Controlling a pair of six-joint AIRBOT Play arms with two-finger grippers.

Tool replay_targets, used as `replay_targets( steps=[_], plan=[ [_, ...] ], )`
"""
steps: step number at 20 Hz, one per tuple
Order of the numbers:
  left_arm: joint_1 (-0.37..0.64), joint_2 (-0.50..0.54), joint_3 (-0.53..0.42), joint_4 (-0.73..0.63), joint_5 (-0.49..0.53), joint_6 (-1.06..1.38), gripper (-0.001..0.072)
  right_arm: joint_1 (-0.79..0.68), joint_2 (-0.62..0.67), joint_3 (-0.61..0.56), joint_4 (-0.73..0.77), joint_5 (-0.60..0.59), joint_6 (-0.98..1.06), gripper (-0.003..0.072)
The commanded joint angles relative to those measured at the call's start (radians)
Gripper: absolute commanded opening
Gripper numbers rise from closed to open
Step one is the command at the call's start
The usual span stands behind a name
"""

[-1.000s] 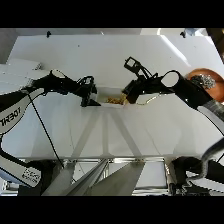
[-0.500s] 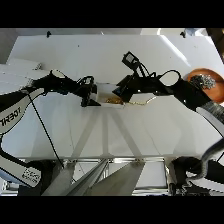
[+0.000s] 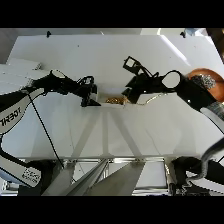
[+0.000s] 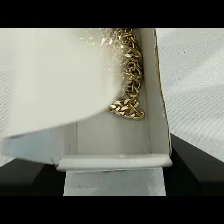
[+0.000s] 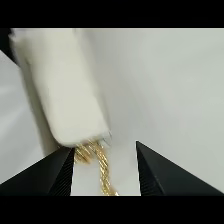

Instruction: Fold the box and place the chain.

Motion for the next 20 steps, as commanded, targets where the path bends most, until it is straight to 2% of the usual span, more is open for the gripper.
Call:
replay_targets(
  steps=[1, 5, 7, 12, 16, 20],
  plan=[
    [0.001, 0.000, 0.000, 0.000, 0.000, 0.000, 0.0496, -0.105, 0.006, 0.000, -0.263, 0.106, 0.253, 0.0412],
    [0.001, 0.000, 0.000, 0.000, 0.000, 0.000, 0.0496, -0.204, 0.005, 0.000, -0.483, 0.164, 0.467, 0.0416],
    [0.001, 0.000, 0.000, 0.000, 0.000, 0.000, 0.0496, -0.225, 0.002, 0.000, -0.500, 0.157, 0.491, 0.0479],
    [0.001, 0.000, 0.000, 0.000, 0.000, 0.000, 0.0496, -0.227, -0.068, 0.000, -0.592, 0.162, 0.632, 0.0479],
    [0.001, 0.000, 0.000, 0.000, 0.000, 0.000, 0.0496, -0.225, -0.164, 0.000, -0.588, 0.112, 0.760, 0.0479],
    [0.001, 0.000, 0.000, 0.000, 0.000, 0.000, 0.0496, -0.213, -0.207, 0.000, -0.590, 0.111, 0.773, 0.0474]
  ],
)
